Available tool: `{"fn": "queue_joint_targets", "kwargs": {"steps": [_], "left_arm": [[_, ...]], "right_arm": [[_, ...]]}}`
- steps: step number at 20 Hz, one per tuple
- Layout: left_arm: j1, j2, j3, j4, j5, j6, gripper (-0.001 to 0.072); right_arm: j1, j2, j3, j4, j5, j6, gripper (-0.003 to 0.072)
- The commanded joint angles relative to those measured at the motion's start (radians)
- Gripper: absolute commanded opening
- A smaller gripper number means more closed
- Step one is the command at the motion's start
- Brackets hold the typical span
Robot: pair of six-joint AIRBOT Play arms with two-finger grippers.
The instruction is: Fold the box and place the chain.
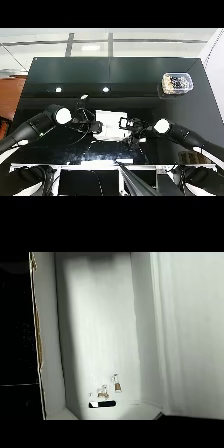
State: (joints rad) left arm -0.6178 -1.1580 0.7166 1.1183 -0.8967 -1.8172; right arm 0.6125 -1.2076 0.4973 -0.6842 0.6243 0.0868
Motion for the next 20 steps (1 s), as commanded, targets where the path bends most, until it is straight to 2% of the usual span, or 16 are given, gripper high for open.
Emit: {"fn": "queue_joint_targets", "kwargs": {"steps": [1, 5, 7, 9, 13, 16, 20], "left_arm": [[-0.002, 0.0, 0.002, 0.021, 0.003, -0.026, 0.0481], [-0.079, -0.001, 0.016, 0.237, -0.001, -0.194, 0.0476], [-0.117, -0.001, 0.03, 0.312, 0.0, -0.266, 0.0346], [-0.132, -0.003, 0.042, 0.324, -0.005, -0.29, 0.0303], [-0.162, -0.084, 0.111, 0.327, -0.105, -0.29, 0.0303], [-0.19, -0.141, 0.154, 0.375, -0.11, -0.343, 0.0303], [-0.193, -0.17, 0.158, 0.366, -0.114, -0.363, 0.0282]], "right_arm": [[0.001, 0.0, 0.0, 0.0, 0.0, 0.0, 0.0477], [0.001, 0.0, 0.0, 0.0, 0.0, 0.0, 0.0477], [0.001, 0.0, 0.0, 0.0, 0.0, 0.0, 0.0477], [0.001, 0.0, 0.0, 0.0, 0.0, 0.0, 0.0477], [0.001, 0.0, 0.0, 0.0, 0.0, 0.0, 0.0477], [0.001, 0.0, 0.0, 0.0, 0.0, 0.0, 0.0477], [0.001, 0.0, 0.0, 0.0, 0.0, 0.0, 0.0477]]}}
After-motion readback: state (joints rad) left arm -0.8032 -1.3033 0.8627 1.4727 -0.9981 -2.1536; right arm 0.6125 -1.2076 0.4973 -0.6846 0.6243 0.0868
